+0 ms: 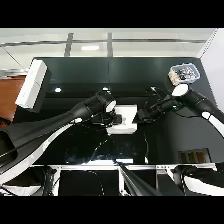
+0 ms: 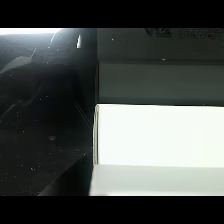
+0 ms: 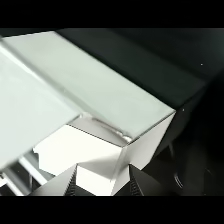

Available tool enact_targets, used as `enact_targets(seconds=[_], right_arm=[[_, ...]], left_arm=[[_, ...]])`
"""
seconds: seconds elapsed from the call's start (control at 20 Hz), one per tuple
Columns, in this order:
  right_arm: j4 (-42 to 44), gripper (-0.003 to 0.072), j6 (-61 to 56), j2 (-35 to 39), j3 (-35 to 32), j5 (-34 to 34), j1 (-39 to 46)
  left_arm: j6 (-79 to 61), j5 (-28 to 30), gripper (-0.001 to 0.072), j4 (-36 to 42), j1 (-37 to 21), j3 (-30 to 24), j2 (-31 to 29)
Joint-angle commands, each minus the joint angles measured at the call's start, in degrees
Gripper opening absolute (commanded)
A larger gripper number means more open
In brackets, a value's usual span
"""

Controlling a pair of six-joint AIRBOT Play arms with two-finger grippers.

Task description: Fold the box and place the chain.

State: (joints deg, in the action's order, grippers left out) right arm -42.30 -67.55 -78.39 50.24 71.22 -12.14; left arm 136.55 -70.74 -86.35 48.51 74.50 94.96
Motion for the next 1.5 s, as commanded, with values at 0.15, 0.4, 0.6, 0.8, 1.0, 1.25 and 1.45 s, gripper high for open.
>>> enact_targets(seconds=[0.15,0.4,0.6,0.8,1.0,1.25,1.45], right_arm=[[-16.28,0.0353,-17.14,0.02,1.09,-8.76,-9.09],[-30.84,0.0237,-32.44,-0.09,3.91,-10.29,-16.41],[-38.62,0.0237,-45.75,-0.31,6.36,-8.04,-21.05],[-38.99,0.0237,-52.41,-1.05,6.36,-6.38,-21.59],[-38.62,0.0237,-55.1,-2.05,6.36,-5.4,-21.59],[-38.25,0.0236,-55.08,-2.78,6.36,-5.09,-22.77],[-38.36,0.0017,-54.95,-2.89,6.36,-5.07,-23.1]], left_arm=[[-0.02,0.15,0.0031,0.04,0.0,0.04,0.02],[-0.02,0.07,0.0031,0.07,0.0,0.04,0.02],[-0.02,0.07,0.0031,0.04,0.0,0.04,0.02],[-0.02,0.13,0.0031,0.04,0.0,0.04,0.02],[-0.02,0.15,0.0031,0.04,0.0,0.04,0.02],[0.0,0.17,0.0031,0.04,0.0,0.04,0.02],[-0.02,0.15,0.0031,0.04,0.0,0.04,0.02]])
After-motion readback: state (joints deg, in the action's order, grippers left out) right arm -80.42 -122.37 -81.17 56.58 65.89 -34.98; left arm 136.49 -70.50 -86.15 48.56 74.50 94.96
